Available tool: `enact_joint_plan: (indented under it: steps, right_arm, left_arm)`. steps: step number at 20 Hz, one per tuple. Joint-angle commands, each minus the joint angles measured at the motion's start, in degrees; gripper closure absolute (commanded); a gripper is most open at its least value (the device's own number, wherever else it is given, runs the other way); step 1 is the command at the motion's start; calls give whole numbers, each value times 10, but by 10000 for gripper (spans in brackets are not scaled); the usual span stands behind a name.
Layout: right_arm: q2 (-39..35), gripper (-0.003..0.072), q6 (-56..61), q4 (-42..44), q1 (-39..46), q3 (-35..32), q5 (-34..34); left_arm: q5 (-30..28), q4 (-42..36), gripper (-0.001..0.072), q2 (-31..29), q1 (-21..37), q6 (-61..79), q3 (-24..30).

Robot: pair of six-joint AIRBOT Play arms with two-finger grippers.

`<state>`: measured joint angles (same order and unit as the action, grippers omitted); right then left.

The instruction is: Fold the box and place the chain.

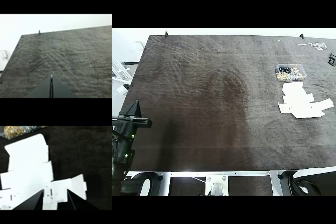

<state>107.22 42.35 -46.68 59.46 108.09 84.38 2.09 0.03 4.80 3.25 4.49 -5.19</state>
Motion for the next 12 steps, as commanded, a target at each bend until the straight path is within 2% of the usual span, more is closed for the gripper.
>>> enact_joint_plan:
  steps: [1,6,12]
  right_arm:
    - [89,344,4,-21,-8,102,44]
    - [137,344,-21,-35,-12,102,35]
    - [146,344,-25,-52,-15,102,19]
  left_arm:
    - [0,0,690,0,0,0,0]
    - [0,0,690,0,0,0,0]
    - [0,0,690,0,0,0,0]
